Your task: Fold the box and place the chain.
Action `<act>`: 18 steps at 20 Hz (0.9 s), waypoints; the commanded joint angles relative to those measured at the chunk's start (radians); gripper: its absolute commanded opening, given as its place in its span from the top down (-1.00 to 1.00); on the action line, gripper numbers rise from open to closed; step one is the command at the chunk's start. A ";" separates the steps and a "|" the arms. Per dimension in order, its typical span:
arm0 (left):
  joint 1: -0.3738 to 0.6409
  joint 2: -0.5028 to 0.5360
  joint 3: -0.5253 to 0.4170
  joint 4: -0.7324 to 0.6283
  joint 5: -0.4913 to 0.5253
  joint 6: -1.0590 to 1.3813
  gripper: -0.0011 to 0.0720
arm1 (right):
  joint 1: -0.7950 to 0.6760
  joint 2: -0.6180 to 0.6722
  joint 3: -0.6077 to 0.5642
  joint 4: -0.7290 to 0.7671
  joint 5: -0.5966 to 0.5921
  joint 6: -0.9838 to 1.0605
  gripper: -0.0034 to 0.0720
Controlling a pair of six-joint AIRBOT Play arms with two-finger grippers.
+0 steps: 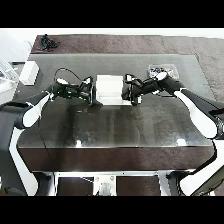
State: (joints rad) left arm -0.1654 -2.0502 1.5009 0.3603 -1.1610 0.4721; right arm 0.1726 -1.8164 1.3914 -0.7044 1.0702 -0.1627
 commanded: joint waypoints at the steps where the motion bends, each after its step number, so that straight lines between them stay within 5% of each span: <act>1: 0.000 0.000 0.000 -0.001 0.001 0.000 0.13 | 0.052 -0.001 0.000 0.049 -0.019 -0.032 0.61; 4: 0.000 0.000 0.000 -0.001 0.001 0.000 0.13 | 0.063 -0.003 -0.005 0.050 -0.099 -0.029 0.59; 8: 0.000 0.000 0.000 -0.001 0.001 0.000 0.13 | 0.062 -0.021 -0.005 0.048 -0.113 -0.029 0.06; 12: 0.000 0.000 0.000 -0.001 0.001 0.000 0.13 | 0.062 -0.023 -0.005 0.049 -0.113 -0.029 0.04; 14: 0.000 0.000 0.000 -0.001 0.001 0.000 0.13 | 0.062 -0.023 -0.005 0.049 -0.113 -0.029 -0.59; 18: 0.000 0.000 0.000 -0.001 0.001 0.000 0.13 | 0.062 -0.022 -0.005 0.048 -0.110 -0.029 -0.60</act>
State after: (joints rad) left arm -0.1650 -2.0502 1.5009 0.3584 -1.1599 0.4721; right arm 0.2344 -1.8381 1.3869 -0.6544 0.9592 -0.1928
